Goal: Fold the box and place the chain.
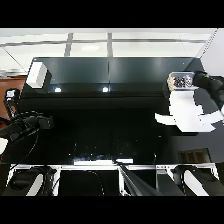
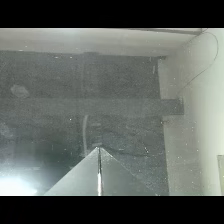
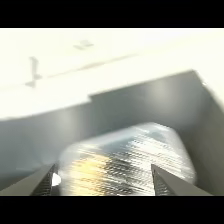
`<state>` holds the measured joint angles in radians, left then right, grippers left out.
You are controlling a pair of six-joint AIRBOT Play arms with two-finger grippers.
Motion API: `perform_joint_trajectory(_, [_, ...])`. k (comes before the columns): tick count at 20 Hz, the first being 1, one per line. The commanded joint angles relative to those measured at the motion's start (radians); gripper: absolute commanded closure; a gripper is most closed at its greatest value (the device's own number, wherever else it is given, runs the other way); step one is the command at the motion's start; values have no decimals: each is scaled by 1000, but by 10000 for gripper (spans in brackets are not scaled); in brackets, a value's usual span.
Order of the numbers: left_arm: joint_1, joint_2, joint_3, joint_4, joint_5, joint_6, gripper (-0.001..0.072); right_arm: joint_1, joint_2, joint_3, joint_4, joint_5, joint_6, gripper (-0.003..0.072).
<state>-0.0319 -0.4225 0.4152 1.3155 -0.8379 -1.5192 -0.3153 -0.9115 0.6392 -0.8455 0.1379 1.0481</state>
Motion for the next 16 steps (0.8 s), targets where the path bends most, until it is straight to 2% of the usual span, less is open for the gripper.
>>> perform_joint_trajectory(1, [0, 1, 0, 0, 0, 0, 685, -364, -143, 132, -47, 330, -3, -28])
perform_joint_trajectory(3, [0, 1, 0, 0, 0, 0, 685, -566, -270, 274, -123, 576, 15, -27])
perform_joint_trajectory(5, [0, 1, 0, 0, 0, 0, 685, -694, -399, 405, -230, 809, 17, -26])
perform_joint_trajectory(7, [0, 1, 0, 0, 0, 0, 685, -755, -528, 498, -293, 1024, -27, -24])
perform_joint_trajectory(9, [0, 1, 0, 0, 0, 0, 685, -747, -615, 522, -218, 1204, -245, -23])
perform_joint_trajectory(11, [0, 1, 0, 0, 0, 0, 685, -686, -641, 523, -200, 1157, -265, -22])
perform_joint_trajectory(15, [0, 1, 0, 0, 0, 0, 685, -555, -662, 565, -354, 1122, -279, -20])
perform_joint_trajectory(16, [0, 1, 0, 0, 0, 0, 685, -537, -662, 581, -357, 1123, -277, 76])
